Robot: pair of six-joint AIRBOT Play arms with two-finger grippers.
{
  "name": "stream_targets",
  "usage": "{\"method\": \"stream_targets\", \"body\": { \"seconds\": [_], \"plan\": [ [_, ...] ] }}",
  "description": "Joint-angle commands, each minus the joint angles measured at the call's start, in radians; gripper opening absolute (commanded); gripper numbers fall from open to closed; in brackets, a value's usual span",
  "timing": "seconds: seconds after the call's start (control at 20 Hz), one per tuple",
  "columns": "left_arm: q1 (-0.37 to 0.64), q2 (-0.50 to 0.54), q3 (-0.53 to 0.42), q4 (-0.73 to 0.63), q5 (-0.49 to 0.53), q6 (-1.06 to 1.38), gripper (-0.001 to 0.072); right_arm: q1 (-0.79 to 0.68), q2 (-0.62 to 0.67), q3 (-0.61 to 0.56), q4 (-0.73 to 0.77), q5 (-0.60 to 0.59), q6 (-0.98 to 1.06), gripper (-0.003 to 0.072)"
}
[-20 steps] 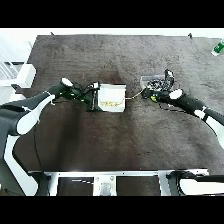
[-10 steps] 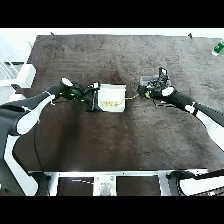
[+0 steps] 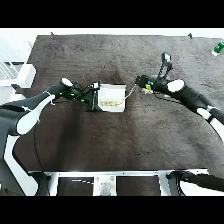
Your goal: Fold the box and place the chain.
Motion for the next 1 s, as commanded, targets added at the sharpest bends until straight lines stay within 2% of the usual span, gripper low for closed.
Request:
{"method": "stream_targets", "body": {
  "seconds": [0.0,0.15,0.45,0.95],
  "plan": [
    [0.0,0.0,0.0,0.0,0.0,0.0,0.0483,0.074,0.199,0.0,-0.006,0.032,-0.035,0.0011],
    [0.0,0.0,0.0,0.0,0.0,0.0,0.0482,0.172,0.29,0.002,-0.006,0.035,-0.034,0.0011],
    [0.0,0.0,0.0,0.0,0.0,0.0,0.0482,0.333,0.295,0.059,-0.005,-0.012,-0.034,0.001],
    [0.0,0.0,0.0,0.0,0.0,0.0,0.0482,0.355,0.1,0.056,-0.002,0.003,-0.004,0.0011]
  ]
}}
